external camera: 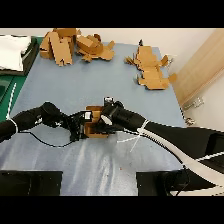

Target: Fold the box.

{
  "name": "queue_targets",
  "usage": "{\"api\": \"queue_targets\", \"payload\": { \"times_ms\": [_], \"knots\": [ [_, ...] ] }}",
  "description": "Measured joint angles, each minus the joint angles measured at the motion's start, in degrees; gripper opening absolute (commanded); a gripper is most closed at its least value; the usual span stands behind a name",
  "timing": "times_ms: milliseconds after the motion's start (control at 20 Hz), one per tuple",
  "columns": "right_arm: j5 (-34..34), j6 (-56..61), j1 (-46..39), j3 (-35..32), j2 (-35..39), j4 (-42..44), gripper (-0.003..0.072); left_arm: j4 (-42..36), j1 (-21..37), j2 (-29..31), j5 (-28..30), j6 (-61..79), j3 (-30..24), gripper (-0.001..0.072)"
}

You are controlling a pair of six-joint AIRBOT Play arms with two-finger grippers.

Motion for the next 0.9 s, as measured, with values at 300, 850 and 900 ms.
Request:
{"api": "queue_targets", "payload": {
  "times_ms": [300,850,900],
  "knots": [
    [-0.5,0.11,-0.07,0.22,0.17,0.52,0.0384,0.11,0.02,0.0,-0.11,0.09,0.0,0.0378],
    [2.34,0.87,-0.07,3.17,3.89,2.64,0.0383,0.13,0.02,-0.02,-0.2,0.09,0.0,0.0378],
    [2.29,1.25,-0.07,3.28,4.61,2.62,0.0383,0.13,0.02,-0.04,-0.22,0.09,0.0,0.0378]
  ]
}}
